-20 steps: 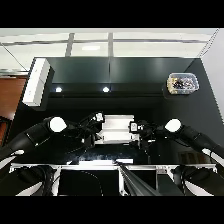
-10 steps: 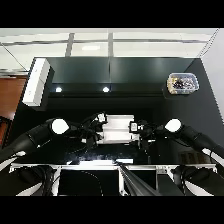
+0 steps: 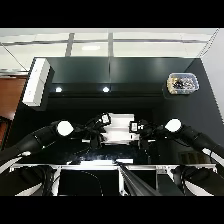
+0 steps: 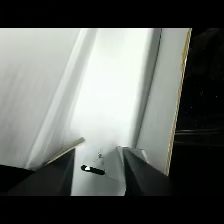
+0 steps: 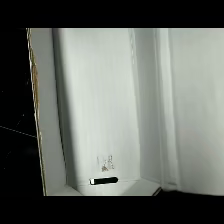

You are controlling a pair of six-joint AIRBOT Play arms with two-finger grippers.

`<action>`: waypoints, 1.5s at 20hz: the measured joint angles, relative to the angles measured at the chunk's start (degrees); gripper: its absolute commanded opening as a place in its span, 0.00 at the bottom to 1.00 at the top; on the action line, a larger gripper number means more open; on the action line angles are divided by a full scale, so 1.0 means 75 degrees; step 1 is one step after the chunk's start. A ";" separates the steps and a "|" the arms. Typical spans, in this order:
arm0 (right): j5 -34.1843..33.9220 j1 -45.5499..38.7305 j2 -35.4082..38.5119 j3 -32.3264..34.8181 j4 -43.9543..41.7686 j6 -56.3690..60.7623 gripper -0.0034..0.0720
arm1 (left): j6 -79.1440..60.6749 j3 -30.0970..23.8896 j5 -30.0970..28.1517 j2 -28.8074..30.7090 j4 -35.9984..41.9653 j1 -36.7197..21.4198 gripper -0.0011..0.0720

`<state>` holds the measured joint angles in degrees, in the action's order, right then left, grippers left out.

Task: Fold the box and place the chain.

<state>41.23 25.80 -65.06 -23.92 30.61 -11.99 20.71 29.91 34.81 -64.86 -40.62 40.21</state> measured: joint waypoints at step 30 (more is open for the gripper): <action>0.0006 0.0000 0.0000 0.0000 -0.0003 0.0003 0.35 | 0.6309 0.0117 0.3605 0.1693 -0.2739 -0.4013 0.05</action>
<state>41.28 25.80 -65.06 -23.92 30.59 -11.97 68.03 30.79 61.84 -52.16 -61.17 10.11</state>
